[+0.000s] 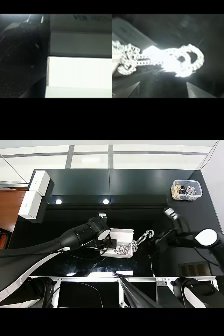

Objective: Fold the box and place the chain.

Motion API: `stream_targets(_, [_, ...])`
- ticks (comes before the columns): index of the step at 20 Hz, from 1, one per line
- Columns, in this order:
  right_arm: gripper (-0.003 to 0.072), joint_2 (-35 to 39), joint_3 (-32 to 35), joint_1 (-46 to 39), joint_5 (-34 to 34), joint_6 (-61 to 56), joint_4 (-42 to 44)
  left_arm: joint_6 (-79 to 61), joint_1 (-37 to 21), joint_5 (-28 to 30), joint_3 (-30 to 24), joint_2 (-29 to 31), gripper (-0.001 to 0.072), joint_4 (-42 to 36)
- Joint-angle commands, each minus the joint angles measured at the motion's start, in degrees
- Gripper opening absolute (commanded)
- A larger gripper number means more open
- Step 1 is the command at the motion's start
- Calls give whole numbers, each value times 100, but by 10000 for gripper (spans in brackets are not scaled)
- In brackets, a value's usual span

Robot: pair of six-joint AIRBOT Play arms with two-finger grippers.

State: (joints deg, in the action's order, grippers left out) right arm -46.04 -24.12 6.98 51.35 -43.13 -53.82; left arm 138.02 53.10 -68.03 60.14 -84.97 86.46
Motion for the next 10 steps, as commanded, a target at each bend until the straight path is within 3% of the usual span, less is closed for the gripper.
stream_targets(1, [720, -101, 354, 612, -920, 2144, 297, 0, 0, 0, -2, 2, 32, 0])
stream_targets(4, [720, -452, 354, 911, -743, 3768, 1268, 0, -2, 0, -2, 2, 32, -4])
stream_targets(7, [720, -872, 352, 1213, -719, 4640, 1333, 0, 0, -17, -2, 2, 32, -11])
stream_targets(10, [720, -1121, 308, 1475, -1202, 4996, 1327, 0, 0, -15, -2, 2, 32, -9])
